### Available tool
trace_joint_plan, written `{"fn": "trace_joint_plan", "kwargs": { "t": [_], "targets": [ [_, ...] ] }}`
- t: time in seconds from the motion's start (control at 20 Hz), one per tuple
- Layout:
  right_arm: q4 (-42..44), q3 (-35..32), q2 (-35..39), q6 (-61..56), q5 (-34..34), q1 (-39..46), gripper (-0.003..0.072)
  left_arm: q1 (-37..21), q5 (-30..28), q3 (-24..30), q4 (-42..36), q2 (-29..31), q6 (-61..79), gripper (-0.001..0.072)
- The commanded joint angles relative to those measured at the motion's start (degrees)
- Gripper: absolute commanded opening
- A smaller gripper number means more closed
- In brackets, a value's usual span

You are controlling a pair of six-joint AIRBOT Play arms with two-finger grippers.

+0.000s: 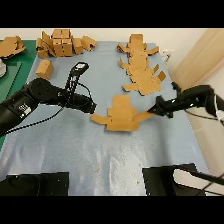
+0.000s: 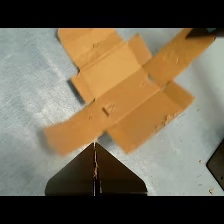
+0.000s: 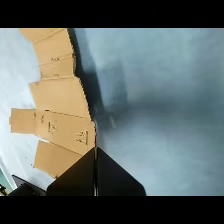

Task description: Fold the box.

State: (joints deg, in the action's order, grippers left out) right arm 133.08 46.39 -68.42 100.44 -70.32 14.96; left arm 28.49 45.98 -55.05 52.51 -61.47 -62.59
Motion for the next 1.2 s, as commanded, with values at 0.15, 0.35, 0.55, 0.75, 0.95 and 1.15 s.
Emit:
{"fn": "trace_joint_plan", "kwargs": {
  "t": [0.15, 0.35, 0.55, 0.75, 0.95, 1.15],
  "targets": [
    [-1.0, -12.6, 7.2, -6.5, 11.8, -13.2, 0.0086, 0.0, 0.2, 0.0, 0.0, 0.0, 0.0, 0.0012],
    [-2.8, -13.3, 6.3, -7.1, 10.2, -13.8, 0.0177, 0.0, 0.4, 0.0, 0.0, 0.0, 0.0, 0.0013],
    [-5.8, -14.2, 6.2, -8.1, 10.2, -13.8, 0.0178, 0.0, 1.2, 0.0, 0.0, 0.0, 0.0, 0.0013],
    [-3.0, -14.3, 4.1, -7.2, 11.1, -14.1, 0.0177, 0.0, 1.6, 0.0, 0.0, -0.2, -0.5, 0.0013],
    [-0.9, -14.2, 2.4, -4.8, 16.1, -18.1, 0.0177, -1.4, 4.2, 0.0, -0.3, -2.0, -1.0, 0.0013],
    [-0.6, -14.2, 1.7, -1.9, 16.5, -22.8, 0.0005, -5.6, 6.2, 0.0, -3.3, -4.1, -1.4, 0.0117]
  ]
}}
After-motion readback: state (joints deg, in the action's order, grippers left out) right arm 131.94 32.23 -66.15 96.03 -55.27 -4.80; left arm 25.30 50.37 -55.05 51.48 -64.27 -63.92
